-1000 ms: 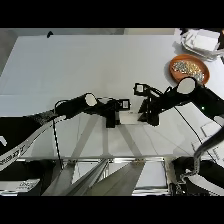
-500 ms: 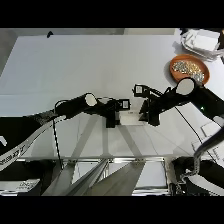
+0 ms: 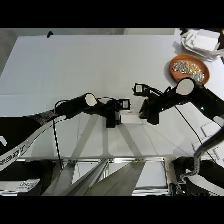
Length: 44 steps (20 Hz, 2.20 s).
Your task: Fold the box and place the chain.
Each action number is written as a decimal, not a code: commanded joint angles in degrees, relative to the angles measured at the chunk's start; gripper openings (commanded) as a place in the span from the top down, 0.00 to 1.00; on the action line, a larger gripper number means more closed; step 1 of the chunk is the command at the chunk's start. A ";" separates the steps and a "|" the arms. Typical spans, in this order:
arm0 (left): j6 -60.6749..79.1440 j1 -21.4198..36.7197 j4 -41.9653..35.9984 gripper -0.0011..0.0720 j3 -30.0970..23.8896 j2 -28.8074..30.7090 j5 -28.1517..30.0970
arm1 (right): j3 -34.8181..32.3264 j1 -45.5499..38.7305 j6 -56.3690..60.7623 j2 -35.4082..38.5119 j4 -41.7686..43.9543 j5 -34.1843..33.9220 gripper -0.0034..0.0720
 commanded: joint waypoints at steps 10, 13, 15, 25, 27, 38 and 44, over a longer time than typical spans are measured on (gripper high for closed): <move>0.15 0.00 0.09 0.70 -0.02 0.02 0.00 | -1.55 0.02 0.37 0.04 -0.04 -4.70 0.63; 0.15 0.00 0.09 0.70 -0.02 0.02 0.00 | -1.55 0.02 0.37 0.17 -0.02 -6.14 0.63; 0.15 0.00 0.09 0.70 -0.02 0.02 0.00 | -1.55 0.02 0.39 0.46 0.02 -6.91 0.63; 0.15 0.00 0.09 0.70 -0.02 0.02 0.00 | -1.55 0.02 0.66 0.63 0.85 -3.96 0.63; 0.15 0.00 0.09 0.70 -0.02 0.02 -0.02 | -1.53 0.02 0.66 0.85 1.66 -3.58 0.63; 0.15 0.00 0.09 0.70 -0.02 0.02 0.00 | -2.10 0.02 0.63 0.85 1.77 -6.60 0.63; 0.15 0.00 0.09 0.70 -0.02 0.02 0.00 | -5.81 0.02 0.61 0.79 1.88 -8.20 0.63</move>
